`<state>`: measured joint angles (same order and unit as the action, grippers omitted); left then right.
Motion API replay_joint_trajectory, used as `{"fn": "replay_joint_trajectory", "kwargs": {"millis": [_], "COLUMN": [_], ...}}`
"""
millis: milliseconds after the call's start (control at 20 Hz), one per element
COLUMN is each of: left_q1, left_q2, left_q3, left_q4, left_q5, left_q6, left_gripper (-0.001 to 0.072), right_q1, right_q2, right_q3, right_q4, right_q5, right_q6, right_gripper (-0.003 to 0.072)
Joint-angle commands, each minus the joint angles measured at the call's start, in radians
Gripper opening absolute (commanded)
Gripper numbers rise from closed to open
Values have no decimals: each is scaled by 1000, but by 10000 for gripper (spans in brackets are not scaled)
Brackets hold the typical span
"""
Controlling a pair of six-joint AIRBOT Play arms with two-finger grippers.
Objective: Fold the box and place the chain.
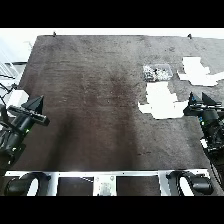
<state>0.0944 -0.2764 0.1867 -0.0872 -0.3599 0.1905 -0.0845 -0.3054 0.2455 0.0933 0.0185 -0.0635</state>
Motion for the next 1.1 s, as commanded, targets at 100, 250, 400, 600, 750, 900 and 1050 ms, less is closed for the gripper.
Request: {"fn": "replay_joint_trajectory", "kwargs": {"millis": [100,250,400,600,750,900,1050], "left_q1": [0,0,0,0,0,0,0], "left_q2": [1,1,1,1,1,1,1], "left_q3": [0,0,-1,0,-1,0,0], "left_q4": [0,0,0,0,0,0,0], "left_q5": [0,0,0,1,0,0,0], "left_q6": [0,0,0,0,0,0,0], "left_gripper": [19,19,19,19,19,19,19], "right_q1": [1,1,1,-24,-120,-272,-463], "right_q2": [0,0,0,-23,-161,-376,-615], "right_q3": [0,0,1,117,270,399,504], "right_q4": [0,0,1,1,13,35,-216], "right_q5": [0,0,0,-66,-66,145,513], "right_q6": [0,0,4,4,16,138,458], "right_gripper": [467,467,468,485,489,485,468]}}
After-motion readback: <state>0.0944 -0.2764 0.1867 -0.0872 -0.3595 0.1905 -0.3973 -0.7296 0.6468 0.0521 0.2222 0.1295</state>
